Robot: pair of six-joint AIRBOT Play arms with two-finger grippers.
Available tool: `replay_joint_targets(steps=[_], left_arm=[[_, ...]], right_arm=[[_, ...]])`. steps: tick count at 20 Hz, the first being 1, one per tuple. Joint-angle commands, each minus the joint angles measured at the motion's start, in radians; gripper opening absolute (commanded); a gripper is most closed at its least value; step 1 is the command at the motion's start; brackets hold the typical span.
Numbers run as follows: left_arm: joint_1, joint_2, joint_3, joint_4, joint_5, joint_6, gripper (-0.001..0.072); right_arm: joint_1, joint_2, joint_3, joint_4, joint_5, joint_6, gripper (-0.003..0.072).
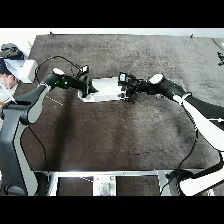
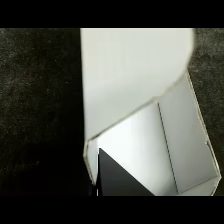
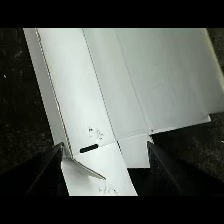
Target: Fold the box and place the chain.
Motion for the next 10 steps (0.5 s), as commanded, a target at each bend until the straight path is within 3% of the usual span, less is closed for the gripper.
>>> replay_joint_targets(steps=[1,10], left_arm=[[0.0,0.0,0.001,0.0,-0.001,0.001,0.0013],[0.0,0.0,0.001,0.0,-0.001,0.001,0.0013]], right_arm=[[-0.013,-0.03,0.049,-0.003,0.093,0.008,0.057],[-0.055,-0.12,0.173,-0.003,0.187,0.024,0.0585]])
